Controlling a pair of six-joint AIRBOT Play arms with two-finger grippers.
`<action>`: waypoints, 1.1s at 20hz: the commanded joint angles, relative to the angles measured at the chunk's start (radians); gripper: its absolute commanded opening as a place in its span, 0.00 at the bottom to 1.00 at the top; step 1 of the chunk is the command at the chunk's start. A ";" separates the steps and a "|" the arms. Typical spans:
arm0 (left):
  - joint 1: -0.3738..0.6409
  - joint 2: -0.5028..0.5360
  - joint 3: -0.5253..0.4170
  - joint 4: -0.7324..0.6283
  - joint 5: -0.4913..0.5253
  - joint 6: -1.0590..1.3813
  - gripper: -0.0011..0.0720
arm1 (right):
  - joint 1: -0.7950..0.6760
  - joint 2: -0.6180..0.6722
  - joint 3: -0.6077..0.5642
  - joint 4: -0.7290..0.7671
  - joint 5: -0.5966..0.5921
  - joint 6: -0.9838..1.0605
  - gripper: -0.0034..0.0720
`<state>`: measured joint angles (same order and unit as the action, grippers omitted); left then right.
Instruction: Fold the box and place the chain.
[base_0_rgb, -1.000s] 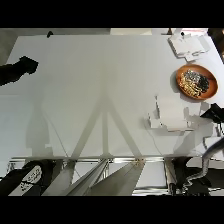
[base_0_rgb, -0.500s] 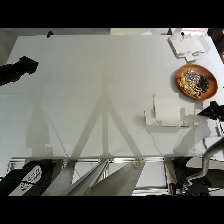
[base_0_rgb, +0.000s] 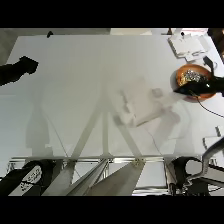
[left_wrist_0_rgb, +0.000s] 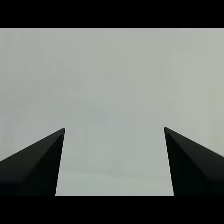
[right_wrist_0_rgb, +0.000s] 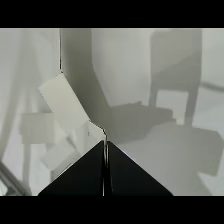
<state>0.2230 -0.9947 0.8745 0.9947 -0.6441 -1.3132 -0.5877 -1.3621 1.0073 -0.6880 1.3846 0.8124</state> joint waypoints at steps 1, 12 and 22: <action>0.000 0.001 0.000 0.000 0.000 0.000 0.96 | 0.180 0.058 0.000 0.139 -0.173 -0.036 0.06; 0.000 0.001 0.000 0.000 0.000 0.000 0.96 | 0.624 0.117 -0.180 0.136 -0.838 0.051 0.05; 0.000 0.001 0.000 0.000 0.000 0.000 0.96 | 0.747 0.117 -0.382 0.181 -1.093 0.085 0.06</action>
<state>0.2230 -0.9947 0.8745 0.9947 -0.6441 -1.3128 0.1410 -1.2453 0.6453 -0.5236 0.3546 0.8856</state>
